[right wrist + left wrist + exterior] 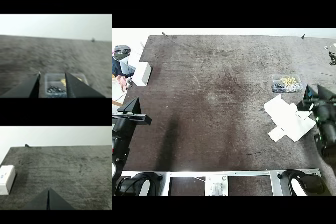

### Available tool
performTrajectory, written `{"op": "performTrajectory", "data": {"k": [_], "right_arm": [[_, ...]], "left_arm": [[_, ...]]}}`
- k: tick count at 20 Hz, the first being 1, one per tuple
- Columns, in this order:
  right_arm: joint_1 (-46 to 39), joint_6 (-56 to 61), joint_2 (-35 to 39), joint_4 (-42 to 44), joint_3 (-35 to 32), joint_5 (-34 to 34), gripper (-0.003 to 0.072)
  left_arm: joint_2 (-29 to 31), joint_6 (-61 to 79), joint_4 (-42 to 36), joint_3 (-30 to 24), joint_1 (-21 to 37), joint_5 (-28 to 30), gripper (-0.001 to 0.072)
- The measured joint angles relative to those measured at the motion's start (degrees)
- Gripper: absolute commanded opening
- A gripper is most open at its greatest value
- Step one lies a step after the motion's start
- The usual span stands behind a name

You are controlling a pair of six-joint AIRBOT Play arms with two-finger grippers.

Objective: Fold the box and place the chain.

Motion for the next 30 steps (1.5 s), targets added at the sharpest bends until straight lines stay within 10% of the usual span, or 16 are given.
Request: {"op": "performTrajectory", "data": {"k": [6, 17, 23, 30], "right_arm": [[-20.2, 5.7, -24.7, -3.9, 15.0, 26.3, 0.0367], [-47.0, 29.8, -66.8, -47.7, 63.3, 85.1, 0.0366], [-48.2, 33.7, -84.8, -57.5, 82.7, 97.0, 0.0365], [-48.5, 31.8, -95.1, -60.9, 87.5, 103.2, 0.0366]], "left_arm": [[0.0, 0.0, 0.0, 0.0, 0.0, 0.0, 0.0012], [0.0, 0.0, 0.0, 0.0, 0.0, 0.0, 0.0011], [0.0, 0.0, 0.0, 0.0, 0.0, 0.0, 0.0012], [0.0, 0.0, 0.0, 0.0, 0.0, 0.0, 0.0012]]}}
